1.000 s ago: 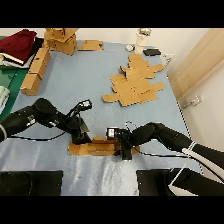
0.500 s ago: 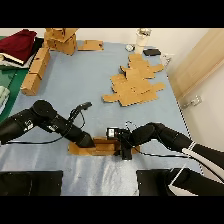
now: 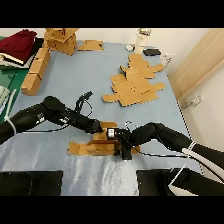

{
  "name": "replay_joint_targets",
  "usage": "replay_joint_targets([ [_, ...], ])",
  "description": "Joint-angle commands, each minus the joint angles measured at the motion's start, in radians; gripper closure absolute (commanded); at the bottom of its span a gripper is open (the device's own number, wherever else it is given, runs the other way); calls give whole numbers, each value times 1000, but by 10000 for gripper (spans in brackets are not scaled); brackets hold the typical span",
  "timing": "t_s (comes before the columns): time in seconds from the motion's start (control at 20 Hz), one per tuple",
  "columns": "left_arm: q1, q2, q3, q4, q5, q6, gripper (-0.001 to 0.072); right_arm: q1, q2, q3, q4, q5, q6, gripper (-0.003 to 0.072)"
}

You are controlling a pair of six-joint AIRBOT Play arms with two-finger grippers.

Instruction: Fold the box.

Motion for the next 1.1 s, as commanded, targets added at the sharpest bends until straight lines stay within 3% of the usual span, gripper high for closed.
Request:
replay_joint_targets([
  [0.0,-2,-79,10,117,26,-90,701,1,0,0,0,0,0,192],
  [0.75,3,-105,15,121,-11,-22,701,0,0,0,0,0,0,192],
  [1.05,126,66,18,58,-111,233,702,0,0,0,-1,0,0,192],
])
